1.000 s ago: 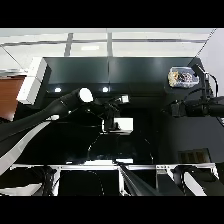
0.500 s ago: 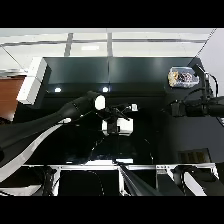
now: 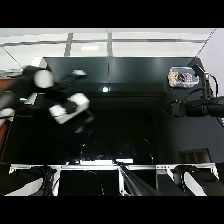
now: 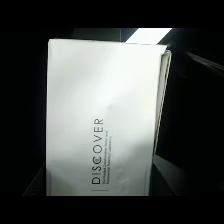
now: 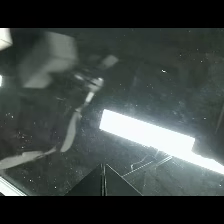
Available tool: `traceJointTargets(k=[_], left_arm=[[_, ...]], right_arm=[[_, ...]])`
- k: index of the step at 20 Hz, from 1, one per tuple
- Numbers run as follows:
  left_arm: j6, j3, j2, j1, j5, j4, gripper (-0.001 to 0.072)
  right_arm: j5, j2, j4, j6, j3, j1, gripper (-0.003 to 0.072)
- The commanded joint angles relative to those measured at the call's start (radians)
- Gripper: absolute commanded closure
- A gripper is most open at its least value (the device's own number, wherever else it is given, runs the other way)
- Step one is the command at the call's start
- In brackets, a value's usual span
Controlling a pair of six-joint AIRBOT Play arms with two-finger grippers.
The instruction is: Fold the box and place the chain.
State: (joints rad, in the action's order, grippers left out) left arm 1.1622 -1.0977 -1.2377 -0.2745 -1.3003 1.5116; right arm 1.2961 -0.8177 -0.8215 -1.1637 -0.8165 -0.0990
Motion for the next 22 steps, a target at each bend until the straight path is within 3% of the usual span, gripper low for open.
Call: traceJointTargets(k=[1, 4, 7, 14, 17, 22], left_arm=[[0.129, 0.128, 0.134, 0.362, -0.089, 0.046, 0.0355], [0.121, 0.221, 0.15, 0.626, -0.039, 0.022, 0.0355], [0.061, 0.252, 0.134, 0.747, 0.088, -0.002, 0.0355], [-0.048, 0.212, 0.014, 0.779, 0.281, 0.0, 0.0355], [-0.061, 0.144, -0.01, 0.779, 0.381, -0.095, 0.0355], [-0.149, 0.019, -0.138, 0.772, 0.295, -0.122, 0.0354]], right_arm=[[-0.009, 0.001, 0.0, 0.001, 0.0, -0.001, 0.0671], [-0.051, 0.001, 0.001, 0.001, 0.0, 0.0, 0.0671], [-0.077, 0.001, 0.0, 0.001, 0.0, 0.0, 0.0671], [-0.106, 0.0, -0.003, 0.001, 0.0, -0.001, 0.0671], [-0.125, 0.0, -0.003, 0.001, 0.0, 0.0, 0.0671], [-0.15, 0.0, -0.002, 0.0, 0.0, 0.0, 0.0671]])
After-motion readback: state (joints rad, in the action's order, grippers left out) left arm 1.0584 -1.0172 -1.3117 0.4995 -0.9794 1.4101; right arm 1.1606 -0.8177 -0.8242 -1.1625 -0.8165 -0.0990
